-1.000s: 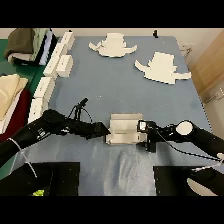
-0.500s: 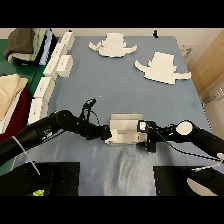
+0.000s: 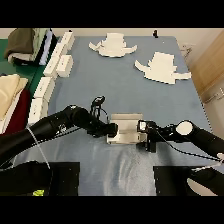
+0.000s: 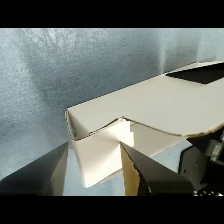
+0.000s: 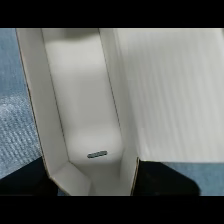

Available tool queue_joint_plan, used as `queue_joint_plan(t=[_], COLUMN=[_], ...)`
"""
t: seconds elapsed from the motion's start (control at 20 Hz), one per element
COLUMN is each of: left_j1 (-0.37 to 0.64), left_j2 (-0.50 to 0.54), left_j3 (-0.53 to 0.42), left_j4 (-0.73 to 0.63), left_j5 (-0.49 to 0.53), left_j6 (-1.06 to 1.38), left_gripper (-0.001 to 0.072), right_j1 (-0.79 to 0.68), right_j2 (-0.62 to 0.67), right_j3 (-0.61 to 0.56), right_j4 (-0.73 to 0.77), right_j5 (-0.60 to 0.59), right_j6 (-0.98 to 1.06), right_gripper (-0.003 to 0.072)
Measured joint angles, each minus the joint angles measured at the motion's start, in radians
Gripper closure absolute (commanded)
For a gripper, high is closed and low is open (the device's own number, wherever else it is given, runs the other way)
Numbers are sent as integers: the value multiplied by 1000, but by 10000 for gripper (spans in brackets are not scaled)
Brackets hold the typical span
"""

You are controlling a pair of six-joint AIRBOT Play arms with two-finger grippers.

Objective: Fold the box.

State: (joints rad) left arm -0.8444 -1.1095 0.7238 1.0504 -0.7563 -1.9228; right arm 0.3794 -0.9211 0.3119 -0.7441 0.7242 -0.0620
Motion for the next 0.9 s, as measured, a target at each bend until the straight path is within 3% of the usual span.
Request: queue_joint_plan(t=[0.9], left_j1=[-122], left_j2=[-104], left_j3=[146], left_j4=[230], left_j5=[-183], left_j6=[-377], left_gripper=[244], right_j1=[0], right_j2=[0], right_j3=[0], right_j4=[0], right_j5=[0], right_j6=[-2], right_gripper=[167])
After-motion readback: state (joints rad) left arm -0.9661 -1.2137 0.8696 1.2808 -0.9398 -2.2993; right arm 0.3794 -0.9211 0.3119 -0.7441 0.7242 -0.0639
